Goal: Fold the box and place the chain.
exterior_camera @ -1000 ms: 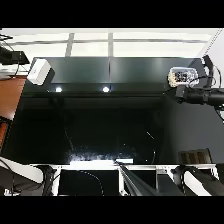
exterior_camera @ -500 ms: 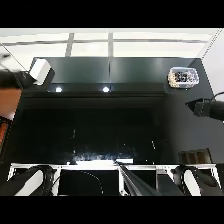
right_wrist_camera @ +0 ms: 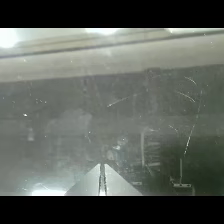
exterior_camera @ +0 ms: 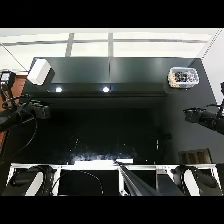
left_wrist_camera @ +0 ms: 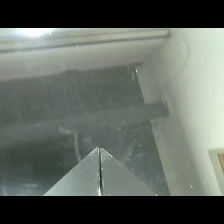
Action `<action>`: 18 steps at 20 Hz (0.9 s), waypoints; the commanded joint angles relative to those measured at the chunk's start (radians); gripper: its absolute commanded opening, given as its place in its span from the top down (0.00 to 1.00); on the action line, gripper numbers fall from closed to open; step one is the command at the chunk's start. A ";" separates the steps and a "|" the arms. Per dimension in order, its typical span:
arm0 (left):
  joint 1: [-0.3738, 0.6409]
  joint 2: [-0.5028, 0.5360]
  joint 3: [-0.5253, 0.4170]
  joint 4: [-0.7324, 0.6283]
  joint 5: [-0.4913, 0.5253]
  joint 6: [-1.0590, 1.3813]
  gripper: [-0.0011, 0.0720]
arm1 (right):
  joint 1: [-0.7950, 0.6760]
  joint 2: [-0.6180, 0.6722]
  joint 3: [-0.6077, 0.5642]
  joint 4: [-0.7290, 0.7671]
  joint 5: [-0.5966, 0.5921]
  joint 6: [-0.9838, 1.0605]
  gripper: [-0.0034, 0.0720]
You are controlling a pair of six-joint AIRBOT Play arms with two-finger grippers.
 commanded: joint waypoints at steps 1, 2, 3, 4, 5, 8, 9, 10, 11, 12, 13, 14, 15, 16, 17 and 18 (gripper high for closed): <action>-0.005 0.016 -0.019 -0.002 0.034 0.003 0.95 | 0.000 0.002 -0.014 -0.018 -0.003 0.000 0.91; -0.005 0.016 -0.019 -0.003 0.032 0.003 0.95 | 0.000 0.002 -0.014 -0.011 0.018 0.002 0.91; -0.006 0.016 -0.019 -0.003 0.031 0.003 0.95 | 0.000 0.002 -0.014 -0.011 0.028 0.002 0.91; -0.006 0.016 -0.019 -0.003 0.032 0.003 0.95 | 0.000 0.002 -0.014 -0.011 0.030 0.002 0.91; -0.006 0.016 -0.019 -0.003 0.032 0.003 0.95 | 0.000 0.002 -0.014 -0.011 0.030 0.002 0.91; -0.006 0.016 -0.019 -0.003 0.032 0.003 0.95 | 0.000 0.002 -0.014 -0.011 0.030 0.002 0.91; -0.006 0.016 -0.019 -0.003 0.032 0.003 0.95 | 0.000 0.002 -0.014 -0.011 0.030 0.002 0.91; -0.006 0.016 -0.019 -0.003 0.032 0.003 0.95 | 0.000 0.002 -0.014 -0.011 0.030 0.002 0.91; -0.006 0.016 -0.019 -0.003 0.032 0.003 0.95 | 0.000 0.002 -0.014 -0.011 0.030 0.002 0.91; -0.006 0.016 -0.019 -0.003 0.032 0.003 0.95 | 0.000 0.002 -0.014 -0.011 0.030 0.002 0.91; -0.006 0.016 -0.019 -0.003 0.032 0.003 0.95 | 0.000 0.002 -0.014 -0.011 0.030 0.002 0.91; -0.006 0.016 -0.019 -0.003 0.032 0.003 0.95 | 0.000 0.002 -0.014 -0.011 0.030 0.002 0.91; -0.006 0.016 -0.019 -0.003 0.032 0.003 0.95 | 0.000 0.002 -0.014 -0.011 0.030 0.002 0.91; -0.006 0.016 -0.019 -0.003 0.032 0.003 0.95 | 0.000 0.002 -0.014 -0.011 0.030 0.002 0.91; -0.006 0.016 -0.019 -0.003 0.032 0.003 0.95 | 0.000 0.002 -0.014 -0.011 0.030 0.002 0.91; -0.006 0.016 -0.019 -0.003 0.032 0.003 0.95 | 0.000 0.002 -0.014 -0.011 0.030 0.002 0.91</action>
